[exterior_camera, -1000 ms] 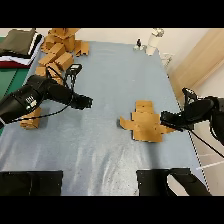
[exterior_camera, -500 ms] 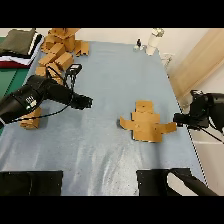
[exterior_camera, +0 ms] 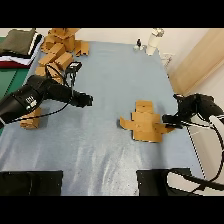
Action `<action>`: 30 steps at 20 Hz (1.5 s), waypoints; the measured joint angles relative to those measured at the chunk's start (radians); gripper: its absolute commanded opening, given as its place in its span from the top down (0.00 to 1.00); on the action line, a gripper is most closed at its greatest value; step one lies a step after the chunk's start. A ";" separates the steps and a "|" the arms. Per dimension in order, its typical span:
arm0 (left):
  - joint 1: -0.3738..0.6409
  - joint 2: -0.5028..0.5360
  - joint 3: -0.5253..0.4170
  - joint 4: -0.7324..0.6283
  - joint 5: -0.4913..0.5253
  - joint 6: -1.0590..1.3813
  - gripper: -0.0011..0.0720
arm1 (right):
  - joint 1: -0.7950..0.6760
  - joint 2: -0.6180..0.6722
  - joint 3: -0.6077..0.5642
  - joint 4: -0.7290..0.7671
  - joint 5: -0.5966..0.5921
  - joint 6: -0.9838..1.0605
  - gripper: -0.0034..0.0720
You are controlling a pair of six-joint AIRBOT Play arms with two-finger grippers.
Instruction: Fold the box.
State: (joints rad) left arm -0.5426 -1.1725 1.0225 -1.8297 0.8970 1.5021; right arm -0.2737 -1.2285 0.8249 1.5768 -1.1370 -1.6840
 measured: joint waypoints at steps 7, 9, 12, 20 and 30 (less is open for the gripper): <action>0.000 0.000 0.000 -0.032 -0.036 0.000 0.97 | 0.008 -0.019 0.000 0.305 -0.011 -0.171 0.95; 0.000 0.000 0.000 -0.045 -0.038 0.000 0.71 | 0.040 -0.013 -0.002 0.466 -0.035 -0.230 0.95; 0.000 0.000 0.005 -0.071 -0.003 -0.002 0.35 | 0.121 0.024 -0.030 0.650 -0.055 -0.314 0.95; 0.130 -0.018 0.024 -0.222 0.164 0.084 0.35 | 0.370 0.268 -0.364 0.883 0.064 -0.517 0.95; 0.269 -0.111 -0.050 -0.429 0.334 0.234 0.35 | 0.525 0.554 -0.587 0.915 0.264 -0.575 0.95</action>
